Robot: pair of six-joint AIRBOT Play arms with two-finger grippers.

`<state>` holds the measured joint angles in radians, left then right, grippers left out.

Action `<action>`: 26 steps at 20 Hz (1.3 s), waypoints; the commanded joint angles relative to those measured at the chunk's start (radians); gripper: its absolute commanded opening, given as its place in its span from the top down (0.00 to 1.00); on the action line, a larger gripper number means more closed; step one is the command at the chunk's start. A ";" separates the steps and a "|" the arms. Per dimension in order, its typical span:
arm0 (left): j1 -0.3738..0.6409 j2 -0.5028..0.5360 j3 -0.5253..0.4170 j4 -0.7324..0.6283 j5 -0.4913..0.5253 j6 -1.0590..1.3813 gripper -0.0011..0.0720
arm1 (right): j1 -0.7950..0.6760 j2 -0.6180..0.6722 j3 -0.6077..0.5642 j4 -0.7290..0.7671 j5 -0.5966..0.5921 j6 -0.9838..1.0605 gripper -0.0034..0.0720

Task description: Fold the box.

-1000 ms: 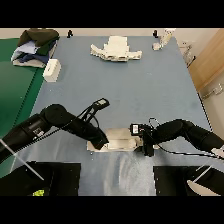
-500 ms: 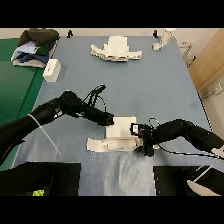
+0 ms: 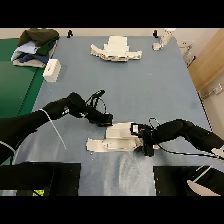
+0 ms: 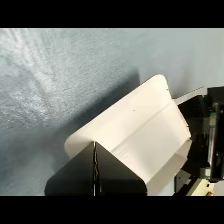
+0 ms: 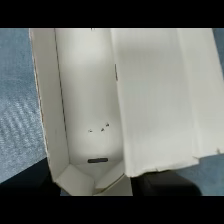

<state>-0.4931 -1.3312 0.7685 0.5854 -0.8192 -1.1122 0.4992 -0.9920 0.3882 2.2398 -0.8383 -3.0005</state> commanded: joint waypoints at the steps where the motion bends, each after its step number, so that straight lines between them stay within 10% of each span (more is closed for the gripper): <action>1: 0.002 0.044 0.032 0.002 -0.055 0.081 0.97 | 0.000 0.000 0.000 0.000 0.000 0.000 0.28; 11: -0.120 0.738 -0.057 0.444 -0.146 0.184 0.97 | 0.000 0.000 0.000 0.000 0.000 0.000 0.28; 18: -0.199 0.842 -0.233 0.535 -0.125 0.391 0.97 | 0.000 0.000 0.000 0.000 0.000 0.000 0.28; 19: -0.198 0.837 -0.256 0.533 -0.098 0.473 0.86 | 0.000 0.000 0.000 0.000 0.000 0.000 0.28; 20: -0.197 0.828 -0.285 0.521 -0.053 0.540 0.30 | 0.000 0.000 0.000 0.000 0.000 0.000 0.28; 21: -0.195 0.815 -0.324 0.478 0.013 0.596 0.02 | 0.000 0.000 0.000 0.000 0.000 0.000 0.28; 26: -0.191 0.663 -0.403 0.268 0.139 0.899 0.02 | 0.000 0.000 0.000 0.000 0.000 0.000 0.28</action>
